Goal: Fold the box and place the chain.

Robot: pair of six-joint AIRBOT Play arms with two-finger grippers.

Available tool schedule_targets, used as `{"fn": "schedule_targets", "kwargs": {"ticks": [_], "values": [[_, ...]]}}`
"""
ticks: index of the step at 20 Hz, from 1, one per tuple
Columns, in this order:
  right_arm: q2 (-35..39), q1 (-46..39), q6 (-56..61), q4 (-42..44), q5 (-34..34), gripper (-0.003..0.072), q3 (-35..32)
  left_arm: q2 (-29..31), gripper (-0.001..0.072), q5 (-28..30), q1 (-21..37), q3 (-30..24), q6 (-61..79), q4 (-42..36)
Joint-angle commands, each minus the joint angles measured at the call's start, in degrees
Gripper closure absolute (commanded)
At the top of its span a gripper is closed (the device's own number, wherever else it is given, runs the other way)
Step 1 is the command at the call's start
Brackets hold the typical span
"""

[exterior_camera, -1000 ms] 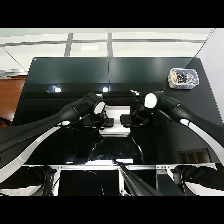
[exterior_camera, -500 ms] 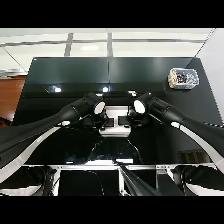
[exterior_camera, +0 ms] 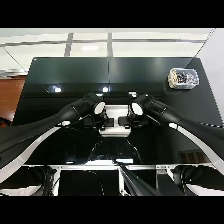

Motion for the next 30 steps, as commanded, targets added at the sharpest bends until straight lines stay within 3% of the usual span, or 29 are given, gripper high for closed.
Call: {"fn": "schedule_targets", "kwargs": {"ticks": [1,2,3,4,6,11,13,14,15,19,20,21,22,26,30], "values": [[-1.14,0.72,1.29,-0.24,-0.02,0.0388,0.02,-0.02,0.0681,-0.07,0.02,0.02,0.07,0.09],[-1.25,0.72,1.60,-0.24,-0.26,0.0388,0.02,-0.02,0.0681,-0.07,0.02,0.02,0.07,0.09],[-1.27,0.72,1.77,-0.24,-0.42,0.0435,0.02,-0.02,0.0681,-0.07,0.02,0.02,0.07,0.09],[-1.27,0.72,1.75,-0.26,-0.42,0.0602,0.02,-0.02,0.0681,-0.07,0.02,0.02,0.07,0.07],[-1.27,0.72,2.16,-0.24,-0.42,0.0661,0.02,-0.02,0.0680,-0.07,0.02,0.02,0.07,0.09],[-1.25,0.72,3.45,0.42,-0.37,0.0657,0.02,-0.02,0.0681,-0.07,0.00,0.02,0.07,0.04],[-1.25,0.70,3.48,0.98,-0.55,0.0533,0.02,-0.02,0.0681,-0.11,0.02,0.02,0.07,0.04],[-1.25,0.70,3.48,1.09,-0.63,0.0539,0.02,-0.02,0.0681,-0.11,0.02,0.02,0.07,0.07],[-1.25,0.70,3.48,1.07,-0.61,0.0660,0.02,-0.02,0.0681,-0.09,0.00,0.02,0.04,0.04],[-1.16,0.70,3.48,1.05,-0.46,0.0659,0.04,-0.02,0.0681,-0.09,0.02,0.02,0.07,0.07],[-0.87,0.70,3.48,0.98,-0.50,0.0613,0.04,-0.02,0.0681,-0.09,0.02,0.02,0.07,0.07],[-0.44,0.66,3.41,0.76,-0.79,0.0456,0.04,-0.02,0.0681,-0.09,0.02,0.02,0.07,0.07],[0.20,0.66,2.03,0.59,-1.11,0.0432,0.07,-0.02,0.0680,-0.11,0.02,0.02,0.07,0.07],[5.03,0.48,-1.99,0.09,-0.48,0.0432,0.31,-0.02,0.0681,-0.13,0.02,0.02,0.07,0.13],[14.82,-0.61,-6.91,-0.79,4.00,0.0433,1.49,-0.02,0.0681,-0.13,0.02,0.02,0.07,0.22]]}}
